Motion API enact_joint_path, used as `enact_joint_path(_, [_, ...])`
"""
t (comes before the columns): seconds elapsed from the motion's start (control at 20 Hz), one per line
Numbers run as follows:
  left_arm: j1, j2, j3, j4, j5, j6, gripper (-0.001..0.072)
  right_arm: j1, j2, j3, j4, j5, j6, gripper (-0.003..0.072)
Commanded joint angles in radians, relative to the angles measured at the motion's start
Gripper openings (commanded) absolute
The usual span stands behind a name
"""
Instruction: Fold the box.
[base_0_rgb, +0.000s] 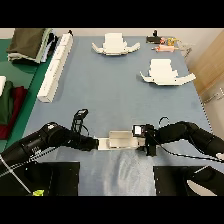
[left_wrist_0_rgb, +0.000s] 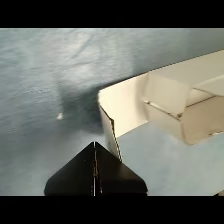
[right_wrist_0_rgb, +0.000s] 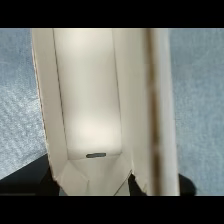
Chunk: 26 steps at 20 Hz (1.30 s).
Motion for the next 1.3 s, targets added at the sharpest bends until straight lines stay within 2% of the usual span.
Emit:
enact_joint_path(0.0, [-0.047,-0.032,-0.008,-0.069,0.130,-0.004,0.0015,0.000,0.001,0.000,0.000,0.000,0.000,0.0439])
enact_joint_path(0.25, [-0.047,-0.022,0.003,-0.092,0.110,-0.003,0.0016,0.000,0.001,0.000,0.000,0.000,0.000,0.0439])
enact_joint_path(0.6, [-0.029,0.053,0.013,-0.084,0.054,-0.004,0.0018,0.000,0.001,0.000,0.000,0.000,0.000,0.0439])
enact_joint_path(0.65, [-0.025,0.056,0.013,-0.085,0.055,-0.004,0.0094,0.000,0.001,0.000,0.000,0.000,0.001,0.0439])
enact_joint_path(0.7, [-0.025,0.056,0.013,-0.085,0.061,-0.004,0.0382,0.000,0.001,0.000,0.000,0.000,0.000,0.0439])
enact_joint_path(0.75, [-0.025,0.056,0.013,-0.085,0.069,-0.003,0.0419,0.000,0.001,0.000,0.000,0.000,0.000,0.0439])
enact_joint_path(0.95, [-0.026,0.056,0.013,-0.096,0.111,-0.003,0.0420,0.000,0.001,0.000,0.000,0.000,0.000,0.0439])
enact_joint_path(1.25, [-0.018,0.056,0.013,-0.106,0.108,0.000,0.0421,0.000,0.001,0.000,0.000,0.000,0.000,0.0439])
